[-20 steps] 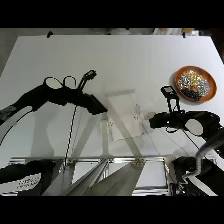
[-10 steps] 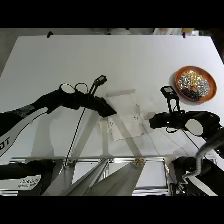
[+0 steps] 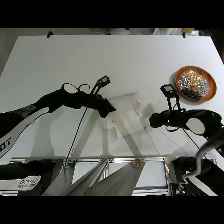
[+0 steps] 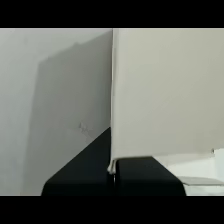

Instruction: Fold the box and place the chain.

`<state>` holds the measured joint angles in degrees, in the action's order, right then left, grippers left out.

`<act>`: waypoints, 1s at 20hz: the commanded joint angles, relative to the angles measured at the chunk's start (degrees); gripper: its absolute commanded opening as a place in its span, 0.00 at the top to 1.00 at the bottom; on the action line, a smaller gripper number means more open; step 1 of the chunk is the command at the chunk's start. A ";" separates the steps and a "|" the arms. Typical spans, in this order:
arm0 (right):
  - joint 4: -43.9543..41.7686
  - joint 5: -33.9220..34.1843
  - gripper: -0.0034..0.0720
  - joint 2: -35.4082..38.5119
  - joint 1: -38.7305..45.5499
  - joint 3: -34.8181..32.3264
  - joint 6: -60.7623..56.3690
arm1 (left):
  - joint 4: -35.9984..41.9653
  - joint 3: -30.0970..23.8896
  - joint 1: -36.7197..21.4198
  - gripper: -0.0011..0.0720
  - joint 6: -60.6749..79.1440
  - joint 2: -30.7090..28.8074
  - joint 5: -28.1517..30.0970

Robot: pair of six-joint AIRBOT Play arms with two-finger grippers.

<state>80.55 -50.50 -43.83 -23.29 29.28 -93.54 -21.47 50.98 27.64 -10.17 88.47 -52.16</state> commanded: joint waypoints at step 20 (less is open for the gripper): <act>3.04 -8.63 0.50 0.13 -0.04 8.44 10.10 | -1.49 0.66 6.99 0.98 20.85 2.84 5.70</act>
<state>83.55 -58.89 -43.72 -23.29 37.67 -83.48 -22.81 51.62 34.59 10.55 90.80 -46.89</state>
